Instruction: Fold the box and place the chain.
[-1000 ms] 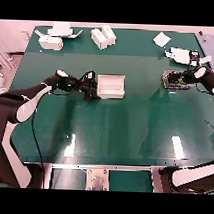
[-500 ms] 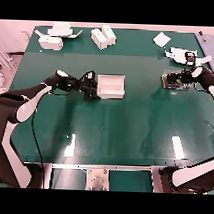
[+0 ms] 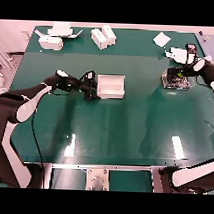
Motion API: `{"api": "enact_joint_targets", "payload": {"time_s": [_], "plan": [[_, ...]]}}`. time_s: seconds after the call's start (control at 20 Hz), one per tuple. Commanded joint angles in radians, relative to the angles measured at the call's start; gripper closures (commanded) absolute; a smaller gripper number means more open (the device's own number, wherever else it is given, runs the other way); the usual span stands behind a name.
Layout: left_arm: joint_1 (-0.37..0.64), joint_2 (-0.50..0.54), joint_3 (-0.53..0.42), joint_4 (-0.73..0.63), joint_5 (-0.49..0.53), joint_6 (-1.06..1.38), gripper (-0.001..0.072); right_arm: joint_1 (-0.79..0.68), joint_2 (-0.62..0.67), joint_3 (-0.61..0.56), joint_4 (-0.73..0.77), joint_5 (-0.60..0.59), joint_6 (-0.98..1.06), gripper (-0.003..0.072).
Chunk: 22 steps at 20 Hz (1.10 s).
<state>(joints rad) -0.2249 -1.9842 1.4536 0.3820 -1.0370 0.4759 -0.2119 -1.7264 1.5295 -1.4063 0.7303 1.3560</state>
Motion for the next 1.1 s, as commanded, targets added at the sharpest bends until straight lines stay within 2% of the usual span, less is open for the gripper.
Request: {"api": "enact_joint_targets", "payload": {"time_s": [0.0,0.35,0.75,1.05], "plan": [[0.0,0.001,0.0,0.0,0.0,0.0,0.0193,0.012,0.053,0.084,0.0,0.104,0.001,0.067],[0.0,0.001,0.0,0.0,0.0,0.0,0.0193,0.044,0.243,0.121,-0.02,0.28,0.001,0.0671],[0.0,0.001,0.0,0.0,0.0,0.0,0.0193,0.175,0.536,0.122,-0.026,0.28,0.001,0.0671],[0.0,0.001,0.0,0.0,0.0,0.0,0.0193,0.341,0.599,0.229,-0.025,0.281,0.001,0.067]]}}
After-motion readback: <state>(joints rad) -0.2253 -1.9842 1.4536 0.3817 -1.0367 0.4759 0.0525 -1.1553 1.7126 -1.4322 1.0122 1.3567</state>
